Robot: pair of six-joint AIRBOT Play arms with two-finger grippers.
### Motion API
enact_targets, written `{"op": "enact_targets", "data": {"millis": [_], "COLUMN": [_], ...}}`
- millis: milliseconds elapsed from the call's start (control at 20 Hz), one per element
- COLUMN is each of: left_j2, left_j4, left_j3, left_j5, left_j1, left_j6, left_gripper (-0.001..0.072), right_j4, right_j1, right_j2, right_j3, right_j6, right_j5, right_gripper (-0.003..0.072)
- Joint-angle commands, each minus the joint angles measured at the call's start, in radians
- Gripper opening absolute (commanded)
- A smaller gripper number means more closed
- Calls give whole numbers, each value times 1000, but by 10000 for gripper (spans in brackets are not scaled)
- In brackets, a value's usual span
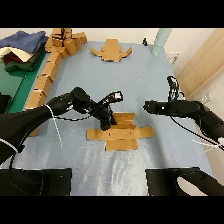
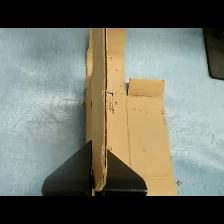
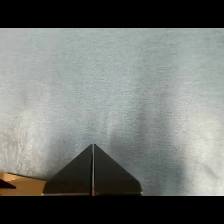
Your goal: Fold the box.
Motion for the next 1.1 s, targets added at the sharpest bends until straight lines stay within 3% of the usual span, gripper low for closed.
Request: {"op": "enact_targets", "data": {"millis": [0, 600, 850, 1050], "left_j2": [-12, -27, -27, -28], "left_j4": [32, 30, 32, 31], "left_j3": [6, 6, 6, 6], "left_j5": [5, -14, -76, -75], "left_j1": [1, 2, 2, 2], "left_j6": [-40, -40, -40, -39], "left_gripper": [9, 11, 11, 11], "right_j4": [0, 0, -77, -246], "right_j1": [0, 0, 53, 256], "right_j2": [-4, -2, 47, 170], "right_j3": [0, 0, 0, -2], "right_j6": [0, -23, -48, 89], "right_j5": [6, -55, -352, -510], "right_gripper": [14, 7, 5, 5]}}
